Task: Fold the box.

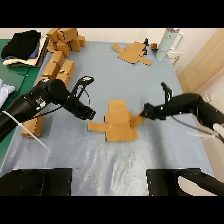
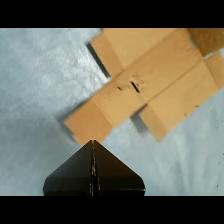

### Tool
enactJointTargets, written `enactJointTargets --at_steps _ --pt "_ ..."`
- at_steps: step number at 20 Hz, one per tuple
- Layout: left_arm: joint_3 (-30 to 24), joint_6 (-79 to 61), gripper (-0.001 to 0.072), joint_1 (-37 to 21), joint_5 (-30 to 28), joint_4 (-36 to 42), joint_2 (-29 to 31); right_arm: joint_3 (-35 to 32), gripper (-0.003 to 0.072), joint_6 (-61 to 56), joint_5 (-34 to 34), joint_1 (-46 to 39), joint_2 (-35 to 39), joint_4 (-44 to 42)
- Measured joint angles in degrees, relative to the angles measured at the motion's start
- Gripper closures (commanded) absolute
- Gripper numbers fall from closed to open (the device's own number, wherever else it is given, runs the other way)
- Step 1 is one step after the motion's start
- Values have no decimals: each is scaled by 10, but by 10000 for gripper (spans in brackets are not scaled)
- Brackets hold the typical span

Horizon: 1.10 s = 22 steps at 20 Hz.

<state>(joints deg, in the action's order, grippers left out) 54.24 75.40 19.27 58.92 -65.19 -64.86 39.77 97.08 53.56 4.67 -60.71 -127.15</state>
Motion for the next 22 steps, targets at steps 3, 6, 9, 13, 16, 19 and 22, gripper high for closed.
enactJointTargets --at_steps 3,6,9,13,16,19,22 --pt "-19 -6 697 -4 15 10 8 -44 371 -43 -12 21 35 47" --pt "-27 -8 696 -7 21 27 11 -54 373 -59 -15 23 38 80" --pt "-30 -9 695 -7 26 45 12 -35 389 -41 9 17 10 96" --pt "-31 -10 661 -8 40 68 12 16 484 43 62 14 -55 77" --pt "-31 -15 239 -8 47 99 12 44 575 124 86 14 -102 17" --pt "-30 -19 239 -8 52 127 12 56 685 179 107 14 -132 -30" --pt "-26 -19 239 -8 48 151 13 58 685 214 131 15 -140 -51"
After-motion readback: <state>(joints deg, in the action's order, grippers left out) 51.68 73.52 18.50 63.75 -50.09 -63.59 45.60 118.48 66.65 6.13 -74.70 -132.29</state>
